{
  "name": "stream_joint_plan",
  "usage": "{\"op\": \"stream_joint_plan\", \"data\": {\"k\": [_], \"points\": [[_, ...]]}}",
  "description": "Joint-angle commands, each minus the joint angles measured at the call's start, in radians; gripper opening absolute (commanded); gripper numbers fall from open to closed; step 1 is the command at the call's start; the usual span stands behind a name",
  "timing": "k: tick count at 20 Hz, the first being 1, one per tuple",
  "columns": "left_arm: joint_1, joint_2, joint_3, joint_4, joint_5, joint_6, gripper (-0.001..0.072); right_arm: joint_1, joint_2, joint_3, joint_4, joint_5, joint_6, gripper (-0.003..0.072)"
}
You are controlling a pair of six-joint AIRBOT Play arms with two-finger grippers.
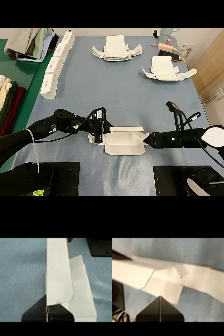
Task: Fold the box.
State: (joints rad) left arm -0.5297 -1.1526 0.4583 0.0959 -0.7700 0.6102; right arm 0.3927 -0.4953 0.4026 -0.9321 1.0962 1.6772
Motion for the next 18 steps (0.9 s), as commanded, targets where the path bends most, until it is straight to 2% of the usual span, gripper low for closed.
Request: {"op": "stream_joint_plan", "data": {"k": [1, 4, 6, 7, 9, 10, 13, 18], "points": [[0.0, 0.0, 0.0, 0.0, 0.0, 0.0, 0.0015, 0.183, 0.012, 0.001, -0.005, 0.041, 0.035, 0.0001], [0.0, -0.001, 0.0, 0.0, 0.0, 0.0, 0.0016, 0.469, -0.027, 0.001, -0.16, -0.038, 0.03, 0.0], [0.0, -0.001, 0.0, 0.0, 0.0, 0.0, 0.0016, 0.685, -0.042, 0.001, -0.348, -0.073, 0.035, 0.0001], [0.0, 0.0, 0.0, 0.0, 0.0, 0.0, 0.0016, 0.78, -0.048, 0.001, -0.461, -0.072, 0.035, 0.0035], [0.0, -0.001, 0.0, 0.0, 0.0, 0.0, 0.0016, 0.901, -0.058, -0.002, -0.69, -0.081, 0.035, 0.0441], [0.0, -0.001, 0.0, 0.0, 0.0, 0.0, 0.0016, 0.928, -0.072, -0.002, -0.796, -0.093, 0.035, 0.0519], [0.0, -0.001, 0.0, 0.0, 0.001, 0.0, 0.0015, 0.933, -0.131, -0.002, -0.955, -0.16, 0.032, 0.0532], [0.0, -0.001, 0.0, 0.0, 0.001, 0.0, 0.0016, 0.932, -0.292, -0.002, -0.976, -0.271, 0.032, 0.0533]]}}
